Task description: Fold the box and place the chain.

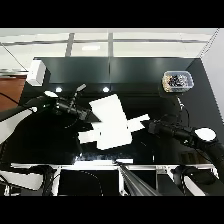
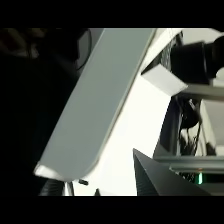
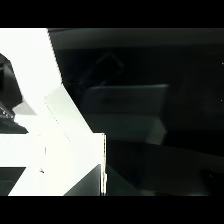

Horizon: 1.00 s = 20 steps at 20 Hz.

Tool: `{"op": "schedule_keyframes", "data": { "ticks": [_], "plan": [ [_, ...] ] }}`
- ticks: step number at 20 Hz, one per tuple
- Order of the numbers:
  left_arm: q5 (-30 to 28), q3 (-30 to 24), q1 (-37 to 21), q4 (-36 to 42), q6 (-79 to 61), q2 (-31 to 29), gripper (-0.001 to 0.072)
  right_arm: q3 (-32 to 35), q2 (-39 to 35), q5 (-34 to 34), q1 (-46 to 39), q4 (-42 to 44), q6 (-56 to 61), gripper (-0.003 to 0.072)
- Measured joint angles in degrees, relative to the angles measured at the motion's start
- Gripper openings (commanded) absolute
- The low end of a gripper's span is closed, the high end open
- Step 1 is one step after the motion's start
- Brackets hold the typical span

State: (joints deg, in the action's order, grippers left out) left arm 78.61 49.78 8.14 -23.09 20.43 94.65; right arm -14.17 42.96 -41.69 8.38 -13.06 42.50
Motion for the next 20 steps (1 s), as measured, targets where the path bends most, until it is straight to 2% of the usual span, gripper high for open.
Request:
{"op": "schedule_keyframes", "data": {
  "ticks": [2, 5, 6, 7, 9, 10, 11, 12, 13, 14, 15, 17, 20],
  "plan": [
    [0.15, 1.27, 1.38, -1.97, -1.51, 0.22, 0.0347, 0.00, 0.00, -0.02, 0.00, -1.53, 1.16, 0.0015],
    [-1.20, 2.16, 3.58, -3.56, -3.13, 0.42, 0.0346, 0.00, 0.00, -0.24, 0.00, -3.30, 2.69, 0.0015],
    [-1.92, 2.29, 4.33, -3.80, -3.50, 0.44, 0.0321, 0.00, 0.00, -0.31, 0.00, -3.58, 3.06, 0.0015],
    [-2.29, 2.43, 4.98, -4.33, -3.65, 0.46, 0.0224, 0.00, 0.00, -0.46, 0.02, -3.85, 3.41, 0.0015],
    [-2.91, 2.58, 5.86, -5.38, -4.00, 0.46, 0.0194, 0.00, 0.00, -0.57, 0.00, -4.11, 3.74, 0.0015],
    [-2.93, 2.62, 6.08, -5.64, -4.09, 0.46, 0.0062, 0.00, 0.00, -0.63, 0.00, -4.31, 3.85, 0.0015],
    [-2.93, 2.67, 6.27, -5.84, -4.17, 0.46, 0.0023, 0.00, 0.00, -0.66, 0.00, -4.33, 3.93, 0.0016],
    [-2.73, 2.71, 6.43, -6.03, -4.52, 0.46, 0.0022, 0.00, 0.00, -0.68, 0.02, -4.42, 4.00, 0.0023],
    [-2.58, 2.80, 6.51, -6.19, -4.48, 0.46, 0.0022, 0.00, 0.00, -0.76, 0.04, -4.44, 4.02, 0.0173],
    [-2.60, 2.97, 6.60, -6.51, -4.37, 0.46, 0.0021, -0.02, 0.00, -0.72, -0.04, -4.46, 4.09, 0.0404],
    [-2.49, 3.21, 6.62, -6.64, -4.39, 0.39, 0.0021, -0.13, 0.00, -0.94, -0.42, -4.57, 4.28, 0.0505],
    [-1.88, 3.96, 6.71, -7.15, -4.28, -0.24, 0.0020, -1.49, 0.00, -3.04, -2.27, -6.51, 4.46, 0.0505],
    [-2.25, 4.94, 6.91, -9.01, -3.93, -2.82, 0.0017, -6.97, 0.00, -9.03, -7.32, -14.97, 4.48, 0.0504]
  ]
}}
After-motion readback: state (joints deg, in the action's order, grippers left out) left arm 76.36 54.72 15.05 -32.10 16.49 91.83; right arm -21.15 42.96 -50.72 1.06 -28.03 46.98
